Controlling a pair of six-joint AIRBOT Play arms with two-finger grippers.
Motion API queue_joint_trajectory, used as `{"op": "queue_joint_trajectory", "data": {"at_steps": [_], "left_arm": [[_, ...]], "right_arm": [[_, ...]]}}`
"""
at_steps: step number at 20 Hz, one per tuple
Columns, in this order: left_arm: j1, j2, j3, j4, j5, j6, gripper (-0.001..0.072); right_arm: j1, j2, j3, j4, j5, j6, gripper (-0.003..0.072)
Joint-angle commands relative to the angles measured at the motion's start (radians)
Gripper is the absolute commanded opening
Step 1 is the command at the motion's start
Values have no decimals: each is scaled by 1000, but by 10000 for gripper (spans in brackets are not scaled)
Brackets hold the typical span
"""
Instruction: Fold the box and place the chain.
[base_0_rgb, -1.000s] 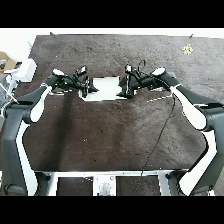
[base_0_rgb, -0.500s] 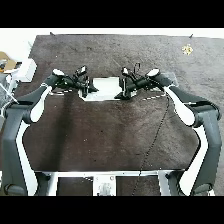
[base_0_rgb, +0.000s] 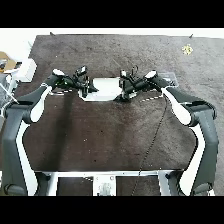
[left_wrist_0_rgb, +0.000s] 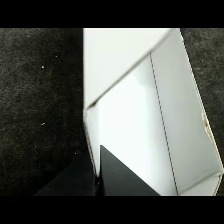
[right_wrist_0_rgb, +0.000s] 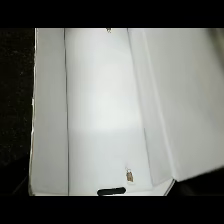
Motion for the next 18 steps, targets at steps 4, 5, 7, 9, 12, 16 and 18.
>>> {"op": "queue_joint_trajectory", "data": {"at_steps": [4,5,7,9,12,16,18], "left_arm": [[1,0,0,0,0,0,9],[1,0,0,0,0,0,9],[1,0,0,0,0,0,9],[1,0,0,0,0,0,9],[1,0,0,0,0,0,10],[1,0,0,0,0,0,10],[1,0,0,0,0,0,9]], "right_arm": [[5,-3,3,0,-5,-11,674],[5,-3,3,-2,-5,-11,673],[5,-3,3,-8,-5,-19,673],[5,-3,3,-8,-7,-19,672],[5,-3,3,-8,-7,-19,635],[5,-3,3,-30,-4,-23,634],[5,-3,3,-30,-4,-23,634]]}}
